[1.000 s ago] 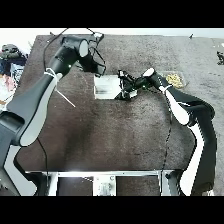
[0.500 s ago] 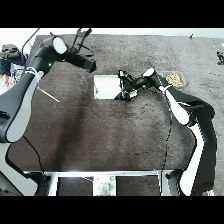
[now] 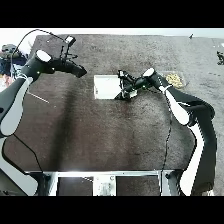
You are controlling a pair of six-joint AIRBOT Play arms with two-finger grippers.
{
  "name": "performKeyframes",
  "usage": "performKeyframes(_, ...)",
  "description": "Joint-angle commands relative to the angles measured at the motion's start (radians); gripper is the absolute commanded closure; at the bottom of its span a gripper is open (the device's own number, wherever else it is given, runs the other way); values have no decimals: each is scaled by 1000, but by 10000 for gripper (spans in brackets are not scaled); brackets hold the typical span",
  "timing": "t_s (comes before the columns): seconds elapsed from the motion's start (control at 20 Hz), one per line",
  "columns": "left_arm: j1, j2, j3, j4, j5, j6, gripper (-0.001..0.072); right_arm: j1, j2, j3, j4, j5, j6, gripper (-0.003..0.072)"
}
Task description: Fold the box and place the chain.
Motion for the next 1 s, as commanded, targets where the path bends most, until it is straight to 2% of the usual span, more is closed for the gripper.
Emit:
performKeyframes(0.0,58,-69,-8,-302,-117,330,177,0,0,0,0,0,0,308)
performKeyframes(0.05,73,-93,-8,-363,-143,412,177,0,-1,0,0,0,0,308)
performKeyframes(0.1,84,-120,-8,-391,-211,556,177,0,0,0,0,0,0,308)
performKeyframes(0.15,88,-145,-8,-390,-269,644,176,0,0,0,0,0,0,308)
performKeyframes(0.25,82,-188,-8,-386,-318,728,170,0,0,0,0,0,0,308)
performKeyframes(0.3,81,-202,-9,-387,-334,780,47,0,0,0,0,0,0,308)
performKeyframes(0.35,80,-212,-10,-385,-351,830,-11,0,0,0,0,0,0,308)
performKeyframes(0.5,72,-232,-12,-384,-422,965,-11,0,0,0,0,0,0,308)
performKeyframes(0.95,10,-240,-12,-329,-403,993,-11,0,0,0,0,0,0,308)
